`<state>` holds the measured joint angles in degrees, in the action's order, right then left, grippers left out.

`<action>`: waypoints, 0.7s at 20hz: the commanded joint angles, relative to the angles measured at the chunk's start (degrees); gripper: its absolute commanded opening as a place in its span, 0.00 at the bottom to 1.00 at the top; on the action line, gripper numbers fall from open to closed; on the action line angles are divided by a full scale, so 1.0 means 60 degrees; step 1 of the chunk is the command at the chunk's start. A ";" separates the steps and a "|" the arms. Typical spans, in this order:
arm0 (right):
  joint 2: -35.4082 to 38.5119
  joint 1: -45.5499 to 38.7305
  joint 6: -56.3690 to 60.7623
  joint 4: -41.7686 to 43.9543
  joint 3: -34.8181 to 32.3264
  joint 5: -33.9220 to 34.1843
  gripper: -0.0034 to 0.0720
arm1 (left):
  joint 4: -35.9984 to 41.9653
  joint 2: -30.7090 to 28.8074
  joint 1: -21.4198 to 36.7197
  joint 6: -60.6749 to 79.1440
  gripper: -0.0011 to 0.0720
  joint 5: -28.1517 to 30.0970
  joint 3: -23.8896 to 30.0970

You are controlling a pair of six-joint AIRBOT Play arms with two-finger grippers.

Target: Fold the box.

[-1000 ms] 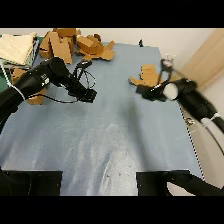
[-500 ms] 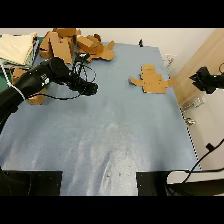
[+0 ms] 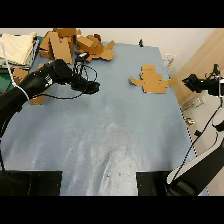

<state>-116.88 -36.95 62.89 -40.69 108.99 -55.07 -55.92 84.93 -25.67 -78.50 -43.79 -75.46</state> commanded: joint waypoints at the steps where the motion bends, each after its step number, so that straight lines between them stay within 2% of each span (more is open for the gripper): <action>1: -0.1137 0.0477 -0.0936 0.0069 0.1118 0.0011 0.59 | 0.0175 0.0357 -0.0073 -0.0379 0.03 -0.0040 -0.0004; 7: -0.1202 0.0943 -0.1319 0.0069 0.1235 0.0954 0.59 | 0.0175 0.0401 -0.0069 -0.0390 0.03 -0.0175 -0.0004; 11: -0.1202 0.1049 -0.1311 -0.0219 0.1235 0.0667 0.59 | 0.0178 0.0401 -0.0073 -0.0393 0.03 -0.0237 -0.0004; 14: -0.1202 0.1147 -0.1308 -0.0583 0.1235 0.0178 0.43 | 0.0444 0.0401 -0.0073 -0.0390 0.03 -0.0364 -0.0004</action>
<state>-124.03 -30.70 55.22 -42.15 116.31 -51.62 -54.59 87.31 -26.09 -80.82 -45.39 -75.46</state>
